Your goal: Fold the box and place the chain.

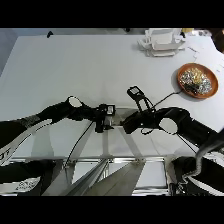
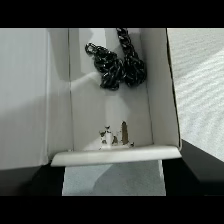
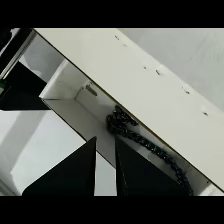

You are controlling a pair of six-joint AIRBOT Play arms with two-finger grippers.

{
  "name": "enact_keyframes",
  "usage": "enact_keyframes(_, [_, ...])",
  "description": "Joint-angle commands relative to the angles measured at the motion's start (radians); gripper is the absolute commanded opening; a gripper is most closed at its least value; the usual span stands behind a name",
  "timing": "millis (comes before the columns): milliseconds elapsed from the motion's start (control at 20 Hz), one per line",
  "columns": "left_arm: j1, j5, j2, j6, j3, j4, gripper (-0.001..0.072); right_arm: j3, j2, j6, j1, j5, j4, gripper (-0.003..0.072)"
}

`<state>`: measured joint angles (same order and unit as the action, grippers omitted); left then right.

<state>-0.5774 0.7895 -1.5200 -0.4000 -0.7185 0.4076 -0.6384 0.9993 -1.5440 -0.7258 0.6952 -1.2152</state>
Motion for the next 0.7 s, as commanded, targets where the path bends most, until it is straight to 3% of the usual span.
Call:
enact_keyframes(0, [0.000,0.000,0.000,0.000,0.000,0.000,0.0273,-0.050,-0.026,0.035,0.014,0.078,0.010,0.0141])
enact_keyframes(150, [0.000,0.000,0.000,0.000,0.000,0.000,0.0273,-0.180,-0.112,0.037,0.102,0.219,-0.040,0.0139])
enact_keyframes(250, [0.000,0.000,0.000,0.000,0.000,0.000,0.0273,-0.228,-0.170,0.035,0.179,0.247,-0.089,0.0132])
enact_keyframes(500, [0.000,0.000,0.000,0.000,0.000,0.000,0.0273,-0.206,-0.147,0.020,0.396,0.316,-0.197,0.0132])
enact_keyframes(550, [0.000,0.000,0.000,0.000,0.000,0.000,0.0273,-0.187,-0.119,0.005,0.422,0.314,-0.197,0.0148])
enact_keyframes(650, [0.000,0.000,0.000,0.000,0.000,0.000,0.0273,-0.152,-0.056,-0.005,0.441,0.306,-0.198,0.0316])
